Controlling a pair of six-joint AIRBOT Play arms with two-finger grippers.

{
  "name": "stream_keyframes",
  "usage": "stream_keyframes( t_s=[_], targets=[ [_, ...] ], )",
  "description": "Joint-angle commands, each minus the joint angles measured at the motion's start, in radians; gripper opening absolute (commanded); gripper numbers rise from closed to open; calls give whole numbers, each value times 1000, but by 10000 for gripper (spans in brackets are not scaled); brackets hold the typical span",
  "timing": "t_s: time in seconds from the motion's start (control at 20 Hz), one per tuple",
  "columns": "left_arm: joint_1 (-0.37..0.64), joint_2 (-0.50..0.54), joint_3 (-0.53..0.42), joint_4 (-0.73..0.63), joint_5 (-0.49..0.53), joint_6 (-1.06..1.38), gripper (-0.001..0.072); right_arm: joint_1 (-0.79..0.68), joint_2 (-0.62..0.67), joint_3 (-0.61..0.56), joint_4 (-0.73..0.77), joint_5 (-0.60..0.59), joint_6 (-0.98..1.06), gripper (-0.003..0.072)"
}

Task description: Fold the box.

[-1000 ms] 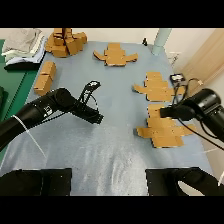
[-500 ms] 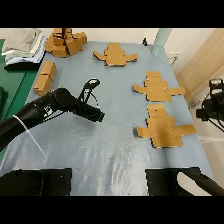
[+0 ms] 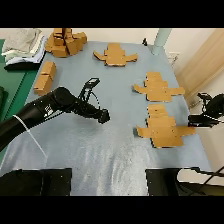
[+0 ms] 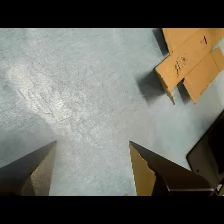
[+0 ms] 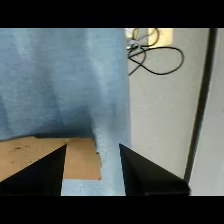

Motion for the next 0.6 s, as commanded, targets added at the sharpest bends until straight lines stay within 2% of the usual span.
stream_keyframes(
  t_s=[0.0, 0.05, 0.15, 0.35, 0.55],
  targets=[
    [1, 0, 0, -36, -4, 0, 704, -24, -68, 24, 163, -59, -142, 506],
    [1, 0, 0, -49, -6, 0, 704, -24, -73, 23, 203, -93, -156, 503],
    [2, 0, 0, -85, -14, 1, 703, -18, -63, 33, 289, -174, -175, 361],
    [2, 0, 0, -137, -34, 3, 704, -8, 8, 79, 344, -281, -161, 354],
    [2, 0, 0, -137, -51, 6, 703, -9, 90, 81, 477, -349, -162, 352]
  ],
)
